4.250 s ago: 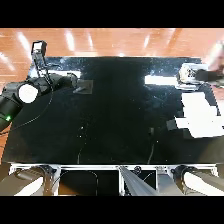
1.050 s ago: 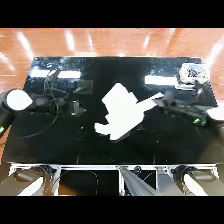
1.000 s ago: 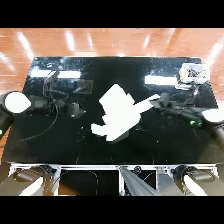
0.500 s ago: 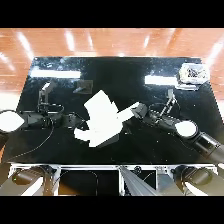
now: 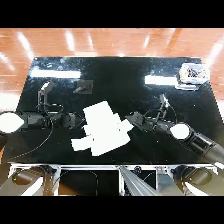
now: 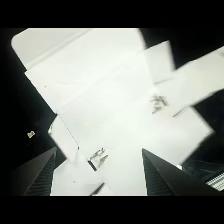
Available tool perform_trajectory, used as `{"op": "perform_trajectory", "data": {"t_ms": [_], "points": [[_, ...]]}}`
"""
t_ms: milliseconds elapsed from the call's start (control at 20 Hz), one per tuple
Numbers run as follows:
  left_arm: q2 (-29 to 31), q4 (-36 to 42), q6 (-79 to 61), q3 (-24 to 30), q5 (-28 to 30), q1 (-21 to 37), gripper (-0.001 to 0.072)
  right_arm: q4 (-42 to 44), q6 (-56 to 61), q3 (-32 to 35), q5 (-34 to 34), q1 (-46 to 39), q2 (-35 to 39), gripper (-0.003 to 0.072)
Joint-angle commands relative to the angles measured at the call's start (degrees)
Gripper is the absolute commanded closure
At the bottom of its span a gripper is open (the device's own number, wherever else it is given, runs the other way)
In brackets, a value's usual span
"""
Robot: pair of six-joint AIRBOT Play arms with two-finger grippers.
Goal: Fold the box and place the chain.
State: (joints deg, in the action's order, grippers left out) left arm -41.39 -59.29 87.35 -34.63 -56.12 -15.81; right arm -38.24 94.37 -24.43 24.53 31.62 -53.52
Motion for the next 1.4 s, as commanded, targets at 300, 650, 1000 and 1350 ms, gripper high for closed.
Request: {"op": "perform_trajectory", "data": {"t_ms": [300, 650, 1000, 1350], "points": [[0.04, 0.07, 0.02, 0.04, -0.09, 0.02, 0.0087, -12.52, -19.02, -14.6, 43.32, -30.77, -3.45, -0.0034], [0.02, 2.21, 0.04, 0.04, -0.28, 0.0, 0.0087, -10.58, -29.18, -30.75, 57.59, -32.48, -27.06, -0.0034], [-0.02, 3.04, 0.07, 0.04, -1.79, 0.02, 0.0087, -5.05, -37.46, -32.0, 57.77, -16.65, -38.47, -0.0034], [-0.35, 3.23, 0.07, 0.04, -2.62, 0.02, 0.0087, -4.85, -38.66, -32.0, 51.12, -11.52, -38.77, 0.0597]]}}
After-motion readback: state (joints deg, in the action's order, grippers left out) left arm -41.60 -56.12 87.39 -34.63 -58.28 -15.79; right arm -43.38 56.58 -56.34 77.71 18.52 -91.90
